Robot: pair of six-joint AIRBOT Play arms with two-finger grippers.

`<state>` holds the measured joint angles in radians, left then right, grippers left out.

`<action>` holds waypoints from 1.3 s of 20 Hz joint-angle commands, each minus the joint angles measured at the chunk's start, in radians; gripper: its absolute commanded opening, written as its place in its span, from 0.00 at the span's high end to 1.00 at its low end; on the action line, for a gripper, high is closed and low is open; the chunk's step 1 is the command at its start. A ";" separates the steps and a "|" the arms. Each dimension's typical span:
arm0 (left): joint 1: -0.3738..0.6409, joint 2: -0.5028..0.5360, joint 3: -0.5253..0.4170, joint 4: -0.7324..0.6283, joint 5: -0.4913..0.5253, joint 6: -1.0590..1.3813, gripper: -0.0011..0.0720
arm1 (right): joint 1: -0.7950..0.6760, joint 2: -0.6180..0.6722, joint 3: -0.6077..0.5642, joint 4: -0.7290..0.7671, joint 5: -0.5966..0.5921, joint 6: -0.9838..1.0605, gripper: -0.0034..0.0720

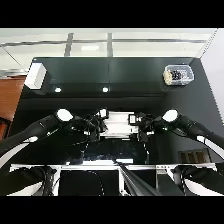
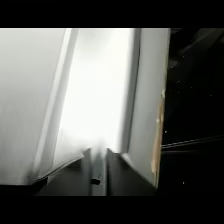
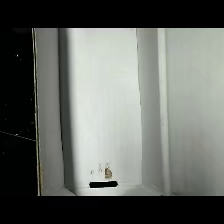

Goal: Fold the box and place the chain.

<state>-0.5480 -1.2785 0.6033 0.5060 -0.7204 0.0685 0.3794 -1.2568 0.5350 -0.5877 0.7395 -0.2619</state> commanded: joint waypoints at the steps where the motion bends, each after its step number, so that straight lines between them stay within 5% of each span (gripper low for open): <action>1: 0.019 0.087 0.002 0.104 0.002 -0.091 0.95 | 0.001 0.000 0.001 0.000 0.000 0.000 0.79; 6: 0.149 0.321 0.001 0.405 -0.190 -0.423 0.95 | 0.001 0.000 0.001 0.000 0.000 0.000 0.78; 9: 0.296 0.324 -0.006 0.558 -0.241 -0.929 0.95 | 0.001 0.000 0.001 0.000 0.000 0.000 0.79; 11: 0.418 0.276 -0.027 0.488 -0.306 -1.058 0.95 | 0.001 0.000 0.001 0.000 0.000 0.000 0.79; 13: 0.518 0.180 -0.056 0.275 -0.380 -1.060 0.95 | 0.001 0.000 0.001 0.000 0.000 0.000 0.79; 16: 0.589 0.010 -0.078 0.082 -0.409 -1.066 0.95 | 0.001 0.000 0.001 0.000 0.000 0.000 0.79; 20: 0.491 -0.150 -0.077 0.024 -0.402 -1.067 0.95 | 0.001 0.000 0.001 0.000 0.000 0.000 0.79; 26: 0.357 -0.127 -0.039 -0.036 -0.373 -1.014 0.95 | 0.001 0.000 0.001 0.000 0.000 0.000 0.78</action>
